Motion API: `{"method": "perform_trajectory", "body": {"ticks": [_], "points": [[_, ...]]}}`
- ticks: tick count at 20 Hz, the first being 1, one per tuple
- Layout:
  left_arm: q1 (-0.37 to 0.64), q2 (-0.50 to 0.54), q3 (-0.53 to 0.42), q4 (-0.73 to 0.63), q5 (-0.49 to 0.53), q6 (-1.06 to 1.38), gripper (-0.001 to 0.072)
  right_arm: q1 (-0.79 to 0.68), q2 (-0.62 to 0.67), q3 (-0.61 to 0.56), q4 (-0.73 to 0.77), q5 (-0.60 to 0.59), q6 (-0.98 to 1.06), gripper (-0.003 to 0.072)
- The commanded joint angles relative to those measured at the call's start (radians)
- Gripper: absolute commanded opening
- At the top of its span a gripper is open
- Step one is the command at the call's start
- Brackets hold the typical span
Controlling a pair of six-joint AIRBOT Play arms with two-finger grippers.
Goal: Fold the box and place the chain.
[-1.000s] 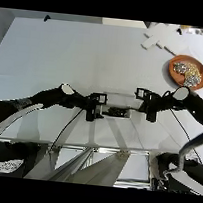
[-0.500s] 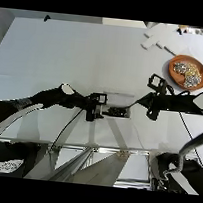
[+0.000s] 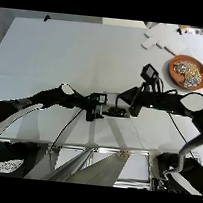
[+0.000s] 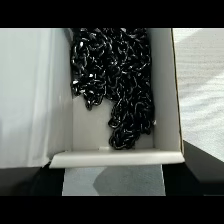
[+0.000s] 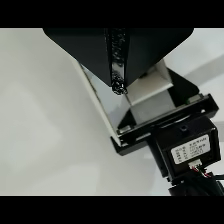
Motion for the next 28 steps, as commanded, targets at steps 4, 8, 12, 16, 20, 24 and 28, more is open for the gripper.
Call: {"method": "perform_trajectory", "body": {"ticks": [4,8,12,16,20,24,28], "points": [[0.0,0.001,0.0,0.0,0.0,0.0,0.0009,0.109,-0.124,0.001,-0.186,-0.041,0.171,0.0019],[0.0,0.001,0.0,0.0,0.0,0.0,0.0009,0.109,-0.102,0.003,-0.242,-0.04,0.228,0.0368],[0.0,0.001,0.0,0.0,0.0,0.0,0.0009,0.108,-0.01,0.09,-0.276,-0.039,0.126,0.0359],[0.0,0.001,0.0,0.0,0.001,0.0,0.0009,0.016,-0.048,0.252,-0.283,-0.036,0.081,0.0147],[0.0,0.001,0.0,0.0,0.0,0.0,0.0009,-0.06,-0.197,0.258,-0.288,0.029,0.055,0.0025],[0.0,0.001,0.0,0.0,0.0,0.0,0.0009,-0.061,-0.301,0.255,-0.294,0.21,0.043,0.0026],[0.0,0.001,0.0,0.0,0.0,0.0,0.0009,-0.059,-0.295,0.255,-0.288,0.344,-0.007,0.0078]]}}
